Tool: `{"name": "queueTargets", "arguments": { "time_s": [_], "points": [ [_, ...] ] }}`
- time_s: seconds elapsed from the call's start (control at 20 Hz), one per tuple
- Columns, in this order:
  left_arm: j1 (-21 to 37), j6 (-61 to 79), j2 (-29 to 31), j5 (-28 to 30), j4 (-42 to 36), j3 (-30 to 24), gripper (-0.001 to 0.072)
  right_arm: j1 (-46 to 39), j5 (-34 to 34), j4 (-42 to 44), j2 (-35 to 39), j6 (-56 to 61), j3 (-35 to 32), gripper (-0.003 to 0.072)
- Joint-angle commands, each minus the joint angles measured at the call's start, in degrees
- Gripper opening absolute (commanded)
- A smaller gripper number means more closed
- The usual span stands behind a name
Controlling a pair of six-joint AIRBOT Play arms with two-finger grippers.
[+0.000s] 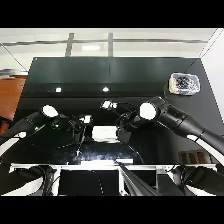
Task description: Fold the box and place the chain.
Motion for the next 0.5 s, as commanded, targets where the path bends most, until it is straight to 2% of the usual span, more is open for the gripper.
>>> {"name": "queueTargets", "arguments": {
  "time_s": [0.0,0.45],
  "points": [
    [0.0,0.1,0.0,0.1,0.0,0.0,0.0486,0.0,0.0,-0.7,0.0,0.4,0.0,0.0361],
    [0.0,0.0,0.0,0.1,0.0,0.0,0.0486,0.0,0.9,-1.1,0.0,0.7,0.0,0.0366]
  ]
}}
